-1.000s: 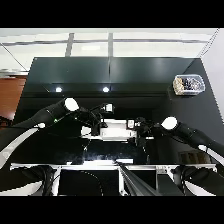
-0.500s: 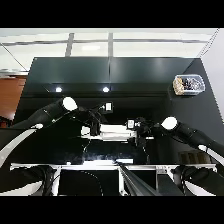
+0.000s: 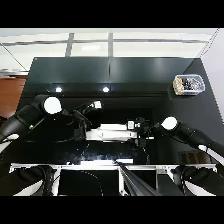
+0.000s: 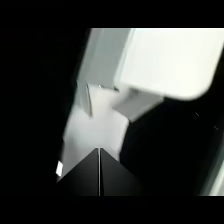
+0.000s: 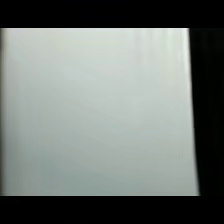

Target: Fold the box and place the chain.

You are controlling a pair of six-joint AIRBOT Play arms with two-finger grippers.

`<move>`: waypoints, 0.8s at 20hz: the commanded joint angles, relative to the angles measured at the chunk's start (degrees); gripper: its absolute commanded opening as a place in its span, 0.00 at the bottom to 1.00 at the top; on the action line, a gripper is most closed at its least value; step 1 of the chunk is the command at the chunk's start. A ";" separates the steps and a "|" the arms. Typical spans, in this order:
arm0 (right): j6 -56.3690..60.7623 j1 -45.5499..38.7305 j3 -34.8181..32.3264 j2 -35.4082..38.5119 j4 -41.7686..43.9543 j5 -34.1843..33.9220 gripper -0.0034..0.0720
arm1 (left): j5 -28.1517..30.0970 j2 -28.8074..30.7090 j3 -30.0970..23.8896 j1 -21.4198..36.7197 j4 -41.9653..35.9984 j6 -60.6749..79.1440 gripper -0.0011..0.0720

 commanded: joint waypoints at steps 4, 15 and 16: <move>-0.68 0.07 -0.04 -0.04 0.02 0.33 0.61 | -5.97 1.64 -3.80 -0.42 -20.37 -10.19 0.06; -0.68 0.07 -0.04 -0.04 0.17 0.76 0.61 | 37.20 -4.50 -11.69 -0.76 -41.29 -3.23 0.06; -0.66 0.07 -0.04 -0.04 0.17 0.76 0.61 | 37.00 -6.36 -11.69 -1.49 -41.22 -2.75 0.06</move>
